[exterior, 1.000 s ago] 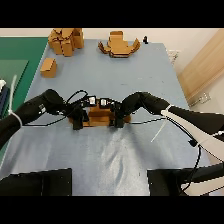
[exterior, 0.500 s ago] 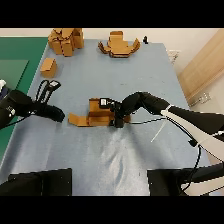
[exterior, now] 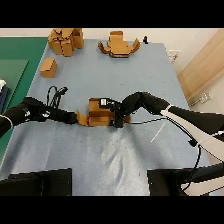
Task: Fold the box.
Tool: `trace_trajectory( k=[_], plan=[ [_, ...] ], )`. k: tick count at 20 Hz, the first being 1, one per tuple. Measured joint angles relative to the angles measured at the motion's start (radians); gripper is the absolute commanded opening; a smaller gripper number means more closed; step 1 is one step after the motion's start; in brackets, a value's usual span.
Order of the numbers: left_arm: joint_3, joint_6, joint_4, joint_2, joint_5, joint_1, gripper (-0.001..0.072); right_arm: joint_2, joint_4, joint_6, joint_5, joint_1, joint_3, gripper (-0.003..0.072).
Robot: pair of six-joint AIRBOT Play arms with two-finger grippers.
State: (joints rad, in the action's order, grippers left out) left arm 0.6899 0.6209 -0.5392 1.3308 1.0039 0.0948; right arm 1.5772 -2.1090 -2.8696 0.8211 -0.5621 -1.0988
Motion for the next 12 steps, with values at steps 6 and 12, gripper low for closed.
trace_trajectory(
  k=[6, 12],
  plan=[
    [0.0, -0.112, 0.158, 0.016, 0.05, 0.013, 0.0247, 0.0, -0.001, 0.0, 0.0, 0.0, 0.0, 0.0446],
    [0.0, -0.162, 0.228, 0.019, 0.068, 0.014, 0.0246, 0.0, -0.001, 0.001, 0.0, 0.0, 0.0, 0.0446]
  ],
)
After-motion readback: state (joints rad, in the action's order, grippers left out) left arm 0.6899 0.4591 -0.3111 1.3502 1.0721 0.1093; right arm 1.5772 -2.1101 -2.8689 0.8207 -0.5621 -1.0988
